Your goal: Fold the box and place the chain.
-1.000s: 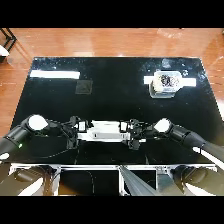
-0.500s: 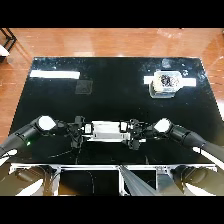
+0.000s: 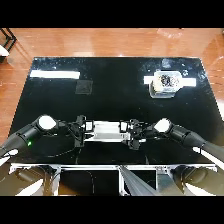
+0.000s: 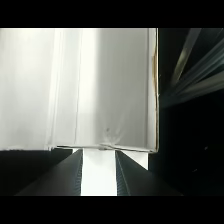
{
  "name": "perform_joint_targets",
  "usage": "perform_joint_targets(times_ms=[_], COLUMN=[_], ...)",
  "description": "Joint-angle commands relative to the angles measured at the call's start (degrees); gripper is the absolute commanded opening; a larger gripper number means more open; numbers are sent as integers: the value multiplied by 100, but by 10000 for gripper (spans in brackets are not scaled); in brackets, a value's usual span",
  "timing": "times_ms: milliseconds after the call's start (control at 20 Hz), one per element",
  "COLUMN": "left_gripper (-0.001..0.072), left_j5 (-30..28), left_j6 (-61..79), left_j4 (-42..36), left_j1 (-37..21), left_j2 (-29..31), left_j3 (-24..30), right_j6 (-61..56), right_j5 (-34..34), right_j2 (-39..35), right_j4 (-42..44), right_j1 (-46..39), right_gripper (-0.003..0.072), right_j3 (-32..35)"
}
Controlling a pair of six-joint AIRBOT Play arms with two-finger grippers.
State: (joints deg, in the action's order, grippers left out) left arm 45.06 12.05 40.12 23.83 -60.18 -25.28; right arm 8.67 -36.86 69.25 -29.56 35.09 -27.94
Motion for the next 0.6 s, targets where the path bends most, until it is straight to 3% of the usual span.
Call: perform_joint_targets(times_ms=[0,100,550], left_gripper=[306,195,195], left_j5=[444,463,35], left_j6=[-4,-2,-4], left_j4=[-184,-184,-358], left_j1=[7,7,7], left_j2=[-2,-2,-201], left_j3=[2,2,2], right_j6=[-2,-2,0], right_j5=[7,7,7], right_j2=[2,2,2], right_j4=[13,13,13], right_j1=[4,4,4], right_gripper=[299,299,299], right_j3=[-2,-2,-2])
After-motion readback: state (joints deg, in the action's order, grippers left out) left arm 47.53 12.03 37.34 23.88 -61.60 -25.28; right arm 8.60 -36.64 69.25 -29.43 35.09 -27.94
